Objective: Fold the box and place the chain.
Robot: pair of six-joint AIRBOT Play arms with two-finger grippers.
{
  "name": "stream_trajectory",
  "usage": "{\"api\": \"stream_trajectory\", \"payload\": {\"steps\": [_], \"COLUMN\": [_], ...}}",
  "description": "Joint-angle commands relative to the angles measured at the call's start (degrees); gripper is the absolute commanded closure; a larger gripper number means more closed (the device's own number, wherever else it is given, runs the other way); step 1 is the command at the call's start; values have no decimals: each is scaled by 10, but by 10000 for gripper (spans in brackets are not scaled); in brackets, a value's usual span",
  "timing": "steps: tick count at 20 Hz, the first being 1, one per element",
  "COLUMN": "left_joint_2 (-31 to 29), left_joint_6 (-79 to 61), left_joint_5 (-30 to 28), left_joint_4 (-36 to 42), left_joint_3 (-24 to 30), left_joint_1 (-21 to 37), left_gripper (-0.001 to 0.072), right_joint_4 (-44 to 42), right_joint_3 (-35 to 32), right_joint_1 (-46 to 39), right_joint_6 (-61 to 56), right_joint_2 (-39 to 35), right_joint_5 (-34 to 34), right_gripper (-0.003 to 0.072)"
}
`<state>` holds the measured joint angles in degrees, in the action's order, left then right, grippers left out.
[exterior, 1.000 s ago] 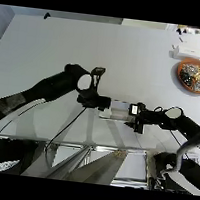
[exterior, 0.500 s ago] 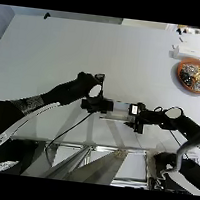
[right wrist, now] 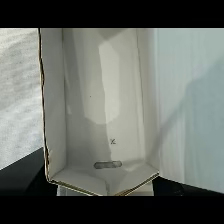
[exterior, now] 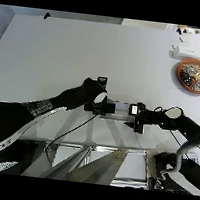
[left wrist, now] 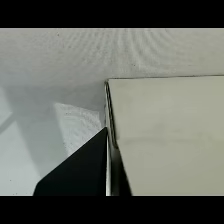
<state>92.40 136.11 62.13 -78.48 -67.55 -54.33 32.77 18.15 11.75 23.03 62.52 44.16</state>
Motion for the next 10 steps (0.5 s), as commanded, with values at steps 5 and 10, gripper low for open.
{"api": "stream_trajectory", "payload": {"steps": [5, 10], "left_joint_2": [8, 8], "left_joint_6": [4, 4], "left_joint_5": [2, 2], "left_joint_4": [3, -5], "left_joint_3": [0, 0], "left_joint_1": [-11, -11], "left_gripper": [646, 608], "right_joint_4": [0, -1], "right_joint_3": [0, 0], "right_joint_1": [0, 0], "right_joint_6": [0, 0], "right_joint_2": [0, 0], "right_joint_5": [0, 0], "right_gripper": [283, 283]}}
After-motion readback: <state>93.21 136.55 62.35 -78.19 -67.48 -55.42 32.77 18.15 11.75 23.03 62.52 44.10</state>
